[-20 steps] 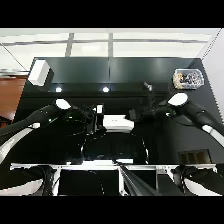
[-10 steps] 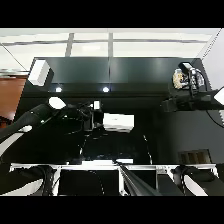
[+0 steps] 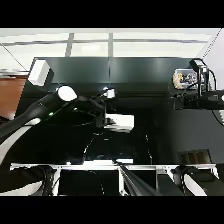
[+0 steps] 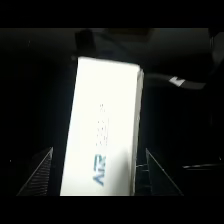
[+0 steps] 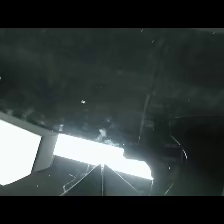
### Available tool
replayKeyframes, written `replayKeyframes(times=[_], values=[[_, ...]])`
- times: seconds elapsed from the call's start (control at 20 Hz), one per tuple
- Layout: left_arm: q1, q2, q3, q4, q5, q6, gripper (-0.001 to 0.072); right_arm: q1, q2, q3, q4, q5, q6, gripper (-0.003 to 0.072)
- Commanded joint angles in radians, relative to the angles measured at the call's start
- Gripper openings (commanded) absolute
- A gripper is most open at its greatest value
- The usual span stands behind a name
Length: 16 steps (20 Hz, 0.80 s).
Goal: Fold the box and place the chain.
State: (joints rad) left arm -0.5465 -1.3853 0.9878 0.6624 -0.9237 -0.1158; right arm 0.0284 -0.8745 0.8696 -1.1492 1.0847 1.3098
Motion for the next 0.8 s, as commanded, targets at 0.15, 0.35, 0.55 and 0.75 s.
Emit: replayKeyframes(times=[0.15, 0.35, 0.55, 0.75], values=[[-0.063, -0.191, 0.209, 0.037, -0.087, -0.105, 0.0712, -0.002, 0.001, 0.001, -0.004, -0.011, 0.003, 0.0013], [-0.063, -0.200, 0.213, 0.094, -0.109, -0.163, 0.0711, -0.002, 0.001, 0.001, -0.004, -0.013, 0.003, 0.0013], [-0.064, -0.200, 0.213, 0.122, -0.148, -0.185, 0.0711, -0.002, 0.001, 0.001, -0.004, -0.030, 0.002, 0.0013], [-0.085, -0.200, 0.213, 0.142, -0.143, -0.185, 0.0711, -0.002, 0.001, 0.001, -0.004, -0.035, 0.003, 0.0013]])
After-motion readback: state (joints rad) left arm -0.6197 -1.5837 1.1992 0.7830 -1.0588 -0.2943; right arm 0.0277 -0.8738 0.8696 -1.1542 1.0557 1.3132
